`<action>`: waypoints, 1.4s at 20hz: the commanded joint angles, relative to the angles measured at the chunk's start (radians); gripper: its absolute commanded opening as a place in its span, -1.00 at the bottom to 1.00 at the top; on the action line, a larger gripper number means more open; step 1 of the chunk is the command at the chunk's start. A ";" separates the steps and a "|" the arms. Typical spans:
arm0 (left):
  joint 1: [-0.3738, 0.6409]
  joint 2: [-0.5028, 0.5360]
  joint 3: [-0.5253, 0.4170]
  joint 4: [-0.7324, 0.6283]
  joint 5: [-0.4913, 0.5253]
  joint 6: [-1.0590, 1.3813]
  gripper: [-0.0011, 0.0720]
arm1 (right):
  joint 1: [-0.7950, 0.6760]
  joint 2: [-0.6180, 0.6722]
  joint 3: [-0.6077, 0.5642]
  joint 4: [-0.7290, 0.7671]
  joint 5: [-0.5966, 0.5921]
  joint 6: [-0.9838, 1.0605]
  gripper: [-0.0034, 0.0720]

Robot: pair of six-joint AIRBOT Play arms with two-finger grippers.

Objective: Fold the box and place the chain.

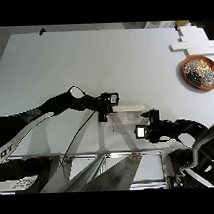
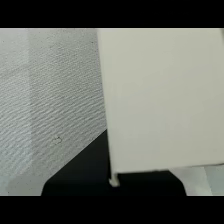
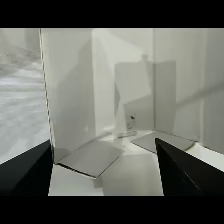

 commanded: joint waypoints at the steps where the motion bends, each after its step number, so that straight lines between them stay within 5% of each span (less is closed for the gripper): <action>1: 0.000 0.000 0.000 0.000 0.000 0.000 -0.94 | -0.043 -0.005 0.028 0.003 0.008 0.004 0.86; 8: 0.000 0.000 0.000 0.000 0.000 0.000 -0.94 | -0.125 -0.006 0.055 0.033 0.018 0.003 0.86; 22: 0.000 0.000 0.000 0.000 0.000 0.000 -0.94 | -0.397 -0.238 0.055 0.607 0.097 -0.584 0.86; 28: 0.000 0.000 0.000 0.000 0.000 0.000 -0.94 | -0.455 -0.318 0.057 0.680 0.097 -0.668 0.86</action>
